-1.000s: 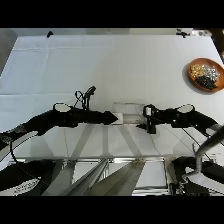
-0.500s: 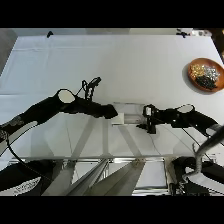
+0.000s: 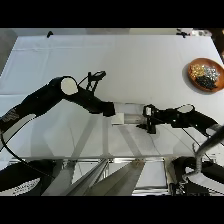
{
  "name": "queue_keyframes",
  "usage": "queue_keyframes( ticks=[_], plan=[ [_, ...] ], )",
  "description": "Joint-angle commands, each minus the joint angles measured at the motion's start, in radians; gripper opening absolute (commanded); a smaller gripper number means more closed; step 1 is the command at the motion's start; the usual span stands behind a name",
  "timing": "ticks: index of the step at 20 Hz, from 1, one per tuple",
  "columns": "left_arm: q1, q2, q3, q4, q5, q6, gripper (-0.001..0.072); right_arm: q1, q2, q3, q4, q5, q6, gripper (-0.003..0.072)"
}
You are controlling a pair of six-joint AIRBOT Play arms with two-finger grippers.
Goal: Fold the box and place the chain.
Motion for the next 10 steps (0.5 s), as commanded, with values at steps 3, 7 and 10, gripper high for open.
queue_keyframes(
  ticks=[3,7,10],
  plan=[
    [-0.092,-0.074,0.075,0.171,-0.080,-0.117,0.0491,0.000,0.000,0.000,0.000,0.000,0.000,0.0460],
    [-0.097,-0.137,0.075,0.124,-0.022,-0.127,0.0521,0.001,0.000,0.000,0.000,0.000,0.000,0.0460],
    [-0.097,-0.141,0.075,0.108,-0.002,-0.122,0.0538,0.000,0.000,0.000,0.000,0.000,0.000,0.0460]
  ],
)
